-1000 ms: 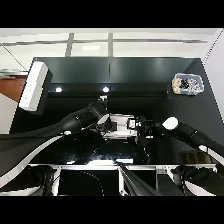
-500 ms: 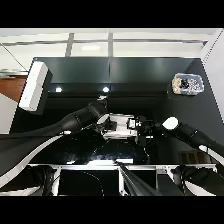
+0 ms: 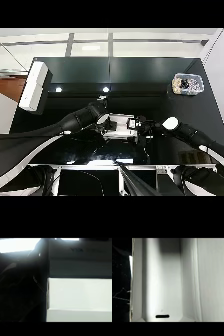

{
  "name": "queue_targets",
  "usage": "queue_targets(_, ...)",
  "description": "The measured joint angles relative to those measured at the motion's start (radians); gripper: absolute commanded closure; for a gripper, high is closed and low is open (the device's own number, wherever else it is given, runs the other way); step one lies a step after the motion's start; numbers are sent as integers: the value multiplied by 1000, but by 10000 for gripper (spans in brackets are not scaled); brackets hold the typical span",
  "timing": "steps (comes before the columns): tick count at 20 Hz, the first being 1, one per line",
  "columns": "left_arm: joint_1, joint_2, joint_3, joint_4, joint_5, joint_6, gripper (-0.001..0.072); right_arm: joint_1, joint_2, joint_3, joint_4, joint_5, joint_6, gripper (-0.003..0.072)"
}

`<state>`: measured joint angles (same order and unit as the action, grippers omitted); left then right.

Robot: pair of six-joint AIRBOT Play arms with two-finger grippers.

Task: Fold the box and place the chain.

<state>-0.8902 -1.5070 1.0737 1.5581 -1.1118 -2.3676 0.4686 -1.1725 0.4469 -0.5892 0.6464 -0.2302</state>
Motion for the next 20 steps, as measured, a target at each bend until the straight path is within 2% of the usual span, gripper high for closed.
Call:
queue_targets(4,0,0,0,2,-8,0,680,-8,66,0,-42,14,89,-28)
queue_targets(9,0,0,1,8,-20,2,680,-77,192,2,-167,86,228,-20)
queue_targets(14,0,0,1,8,-11,5,680,-86,203,1,-217,122,223,-18)
queue_targets(15,0,0,1,8,-6,5,680,-75,195,1,-211,125,216,63)
queue_targets(17,0,0,1,8,-2,5,680,-49,178,1,-203,134,200,286)
queue_targets(18,0,0,1,8,0,5,680,-37,172,2,-198,132,194,366)
queue_targets(20,0,0,1,8,1,5,680,-14,161,2,-194,132,183,390)
